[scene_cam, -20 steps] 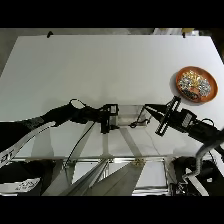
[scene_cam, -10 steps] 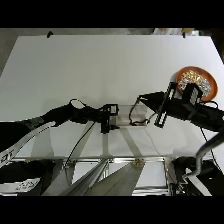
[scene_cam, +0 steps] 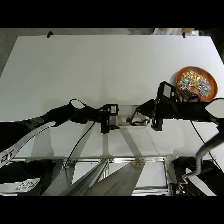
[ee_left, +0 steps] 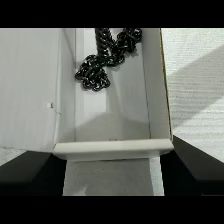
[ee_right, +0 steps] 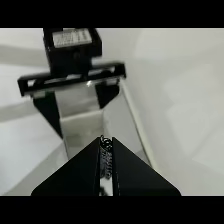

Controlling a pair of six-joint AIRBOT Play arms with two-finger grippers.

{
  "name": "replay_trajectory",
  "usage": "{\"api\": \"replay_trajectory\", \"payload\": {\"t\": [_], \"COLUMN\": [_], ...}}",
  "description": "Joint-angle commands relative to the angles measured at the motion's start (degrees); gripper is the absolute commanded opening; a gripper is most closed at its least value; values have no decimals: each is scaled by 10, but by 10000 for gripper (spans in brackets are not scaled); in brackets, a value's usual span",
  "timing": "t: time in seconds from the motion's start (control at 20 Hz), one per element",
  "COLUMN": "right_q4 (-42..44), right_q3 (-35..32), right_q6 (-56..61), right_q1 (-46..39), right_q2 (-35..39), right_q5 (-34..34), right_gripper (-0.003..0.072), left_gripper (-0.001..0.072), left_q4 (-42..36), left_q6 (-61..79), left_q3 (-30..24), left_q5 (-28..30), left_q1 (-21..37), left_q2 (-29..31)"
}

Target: Fold the box and place the chain.

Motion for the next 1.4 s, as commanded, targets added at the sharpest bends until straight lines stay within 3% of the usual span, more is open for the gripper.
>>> {"api": "replay_trajectory", "payload": {"t": [0.0,0.35,0.45,0.5,0.7,0.85,0.9,1.15,1.3,1.35], "right_q4": [-24,-83,-88,-92,-127,-216,-234,-355,-360,-361], "right_q3": [-1,-1,-1,-1,27,136,170,198,173,160], "right_q6": [14,17,38,45,55,122,123,122,94,76], "right_q1": [7,61,60,60,59,19,-4,-95,-96,-90], "right_q2": [-64,-123,-123,-123,-101,-100,-100,-121,-171,-188], "right_q5": [15,17,12,10,31,124,148,158,124,114], "right_gripper": [17,23,206,252,238,29,16,17,22,80], "left_gripper": [152,152,152,152,152,152,152,152,152,152], "left_q4": [0,0,0,0,0,0,0,0,0,0], "left_q6": [0,0,0,0,0,0,0,0,0,0], "left_q3": [0,0,0,0,0,0,0,0,0,0], "left_q5": [0,0,0,0,0,0,0,0,0,0], "left_q1": [0,0,0,0,0,0,0,0,0,0], "left_q2": [0,0,0,0,0,0,0,0,0,0]}}
